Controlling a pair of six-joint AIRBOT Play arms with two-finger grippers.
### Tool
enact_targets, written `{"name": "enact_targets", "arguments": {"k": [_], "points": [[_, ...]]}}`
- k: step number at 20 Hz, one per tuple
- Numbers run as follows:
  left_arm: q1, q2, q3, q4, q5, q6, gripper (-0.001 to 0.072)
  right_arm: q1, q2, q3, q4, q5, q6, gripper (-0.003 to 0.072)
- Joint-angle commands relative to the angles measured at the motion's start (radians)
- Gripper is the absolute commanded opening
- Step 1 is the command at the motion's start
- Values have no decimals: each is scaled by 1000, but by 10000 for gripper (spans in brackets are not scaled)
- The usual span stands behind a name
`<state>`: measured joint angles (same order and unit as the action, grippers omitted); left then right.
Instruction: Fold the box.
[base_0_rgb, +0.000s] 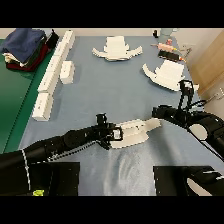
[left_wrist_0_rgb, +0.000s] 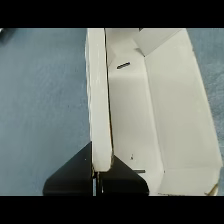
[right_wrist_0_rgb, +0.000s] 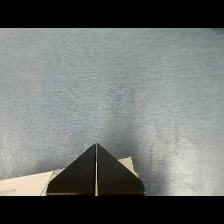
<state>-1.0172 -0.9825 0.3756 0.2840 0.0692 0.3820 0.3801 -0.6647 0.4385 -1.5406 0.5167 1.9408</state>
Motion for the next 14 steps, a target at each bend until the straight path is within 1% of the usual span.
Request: {"name": "enact_targets", "arguments": {"k": [1,4,6,7,9,11,12,13,14], "points": [[-12,-4,-9,1,-5,-36,14,0,1,0,0,1,0,3],[-12,34,-8,0,-37,-56,15,0,1,0,0,0,0,4],[0,83,-6,0,-40,-126,15,0,1,1,0,0,0,3],[16,111,-6,0,-63,-138,15,0,1,0,0,0,0,3],[68,142,-1,1,-174,-138,15,0,1,0,0,0,0,3],[137,138,0,1,-348,-137,15,0,1,0,0,0,0,4],[169,133,0,1,-415,-138,15,0,1,1,0,0,0,4],[197,130,0,1,-457,-137,15,0,1,0,0,1,0,4],[218,128,0,1,-476,-137,15,0,1,0,0,0,0,3]]}}
